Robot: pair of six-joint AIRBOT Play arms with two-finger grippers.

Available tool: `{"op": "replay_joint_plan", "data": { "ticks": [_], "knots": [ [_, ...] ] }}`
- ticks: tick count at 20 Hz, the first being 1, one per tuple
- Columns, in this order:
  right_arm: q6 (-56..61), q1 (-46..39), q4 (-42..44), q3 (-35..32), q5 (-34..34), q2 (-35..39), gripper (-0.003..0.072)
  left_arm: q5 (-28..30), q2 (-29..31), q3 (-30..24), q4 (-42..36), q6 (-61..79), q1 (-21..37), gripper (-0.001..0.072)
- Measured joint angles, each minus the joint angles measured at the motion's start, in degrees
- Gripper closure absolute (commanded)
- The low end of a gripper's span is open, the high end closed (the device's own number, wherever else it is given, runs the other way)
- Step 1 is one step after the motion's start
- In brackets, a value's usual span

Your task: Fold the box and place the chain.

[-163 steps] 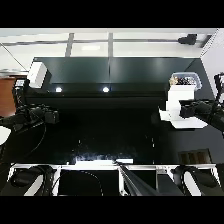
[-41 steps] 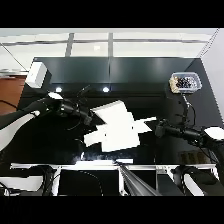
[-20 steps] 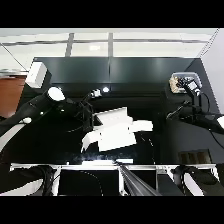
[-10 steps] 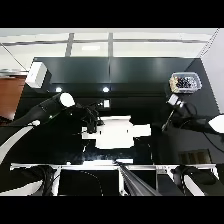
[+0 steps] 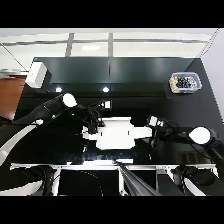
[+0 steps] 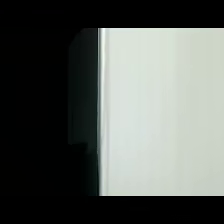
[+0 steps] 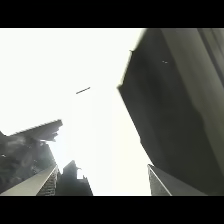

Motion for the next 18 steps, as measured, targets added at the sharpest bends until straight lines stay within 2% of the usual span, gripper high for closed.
{"op": "replay_joint_plan", "data": {
  "ticks": [8, 18],
  "knots": [
    [-7.85, 9.14, 7.10, -0.98, -4.52, -8.59, 0.0044, 0.04, -0.02, 0.00, 0.20, 0.02, 0.00, 0.0684],
    [-14.08, 15.67, 12.81, -0.66, -9.27, -12.63, 0.0044, 0.11, -0.02, 0.00, 0.26, 0.02, 0.00, 0.0684]
  ]
}}
